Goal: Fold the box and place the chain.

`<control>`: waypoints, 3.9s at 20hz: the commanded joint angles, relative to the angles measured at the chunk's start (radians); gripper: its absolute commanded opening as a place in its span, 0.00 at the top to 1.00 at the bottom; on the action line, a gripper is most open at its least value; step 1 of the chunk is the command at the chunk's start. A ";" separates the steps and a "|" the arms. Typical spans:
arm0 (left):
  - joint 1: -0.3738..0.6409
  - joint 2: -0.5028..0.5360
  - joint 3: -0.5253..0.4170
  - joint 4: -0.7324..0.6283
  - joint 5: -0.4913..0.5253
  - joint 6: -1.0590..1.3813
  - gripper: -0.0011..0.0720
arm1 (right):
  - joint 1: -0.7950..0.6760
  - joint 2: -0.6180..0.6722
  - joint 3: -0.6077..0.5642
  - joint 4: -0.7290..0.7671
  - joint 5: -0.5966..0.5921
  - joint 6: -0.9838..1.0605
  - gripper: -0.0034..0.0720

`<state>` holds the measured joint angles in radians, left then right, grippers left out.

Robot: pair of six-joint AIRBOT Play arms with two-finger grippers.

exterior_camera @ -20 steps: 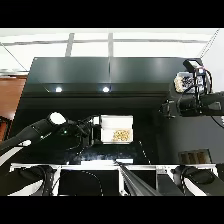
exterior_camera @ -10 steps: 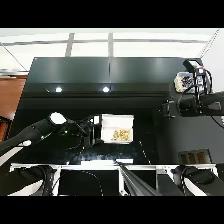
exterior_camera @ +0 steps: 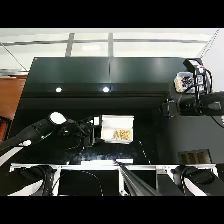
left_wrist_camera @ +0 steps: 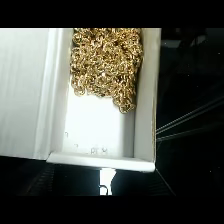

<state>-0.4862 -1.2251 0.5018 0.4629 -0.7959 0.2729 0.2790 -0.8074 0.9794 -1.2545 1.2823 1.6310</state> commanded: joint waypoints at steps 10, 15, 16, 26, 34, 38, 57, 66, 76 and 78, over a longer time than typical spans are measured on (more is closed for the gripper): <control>0.000 0.000 0.001 -0.003 -0.001 0.004 0.36 | 0.058 -0.108 -0.124 0.162 -0.312 -0.017 0.41; 0.000 0.000 0.001 -0.004 -0.001 0.004 0.36 | 0.126 -0.280 -0.124 0.208 -0.431 -0.280 0.10; 0.000 0.000 0.001 -0.003 -0.001 0.004 0.36 | 0.140 -0.293 -0.124 0.209 -0.437 -0.390 0.10; 0.000 0.000 0.001 -0.003 -0.001 0.004 0.36 | 0.237 -0.294 -0.104 0.300 -0.219 -1.069 0.10; 0.000 0.000 0.001 -0.003 -0.001 0.004 0.36 | 0.259 -0.302 -0.152 0.394 -0.197 -1.153 0.11; 0.000 0.000 0.001 -0.003 -0.001 0.004 0.36 | 0.259 -0.303 -0.192 0.392 -0.237 -1.157 0.11; 0.000 0.000 0.001 -0.003 -0.001 0.004 0.36 | 0.259 -0.318 -0.199 0.410 -0.250 -1.165 0.64; 0.000 0.000 0.001 -0.003 -0.002 0.004 0.36 | 0.297 -0.320 -0.224 0.408 -0.254 -1.164 0.64; 0.000 0.000 0.001 -0.003 -0.002 0.004 0.36 | 0.300 -0.320 -0.248 0.410 -0.276 -1.165 0.59; 0.000 0.000 0.001 -0.003 -0.001 0.004 0.36 | 0.303 -0.320 -0.256 0.410 -0.289 -1.163 0.59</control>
<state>-0.4862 -1.2251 0.5018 0.4599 -0.7979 0.2783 0.5789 -1.1282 0.7357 -0.8433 1.0107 0.4664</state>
